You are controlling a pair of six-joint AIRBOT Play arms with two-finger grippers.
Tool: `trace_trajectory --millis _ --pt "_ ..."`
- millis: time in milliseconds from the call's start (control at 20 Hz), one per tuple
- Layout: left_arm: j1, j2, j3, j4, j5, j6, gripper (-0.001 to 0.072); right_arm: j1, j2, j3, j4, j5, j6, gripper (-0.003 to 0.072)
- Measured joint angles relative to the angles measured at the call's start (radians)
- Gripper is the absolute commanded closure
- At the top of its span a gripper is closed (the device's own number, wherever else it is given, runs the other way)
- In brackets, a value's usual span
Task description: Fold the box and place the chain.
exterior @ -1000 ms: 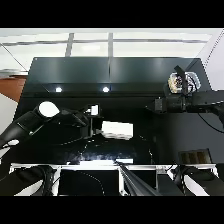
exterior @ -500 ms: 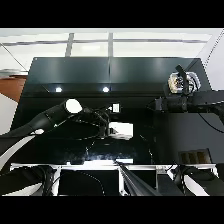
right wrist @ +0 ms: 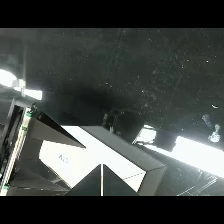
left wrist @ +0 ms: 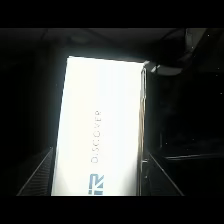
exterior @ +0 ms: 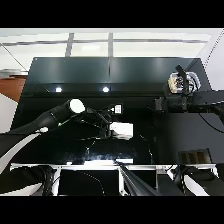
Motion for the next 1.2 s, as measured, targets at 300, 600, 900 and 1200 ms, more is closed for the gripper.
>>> trace_trajectory --millis 300,600,900,1200 --pt "-0.001 -0.018 0.0 0.004 0.001 0.0 -0.0005 0.0 0.0 0.0 -0.007 0.0 0.0 0.0663" --pt "-0.033 -0.06 0.0 0.032 0.054 0.0 -0.0003 0.0 0.0 -0.005 -0.021 0.007 0.002 0.0663" --pt "-0.05 -0.069 0.017 0.131 0.068 -0.05 0.0456 0.0 -0.001 -0.006 -0.021 0.024 0.003 0.0663" --pt "0.152 0.009 0.115 0.328 0.061 -0.273 0.0456 0.0 -0.001 -0.006 -0.02 0.043 0.005 0.0663"
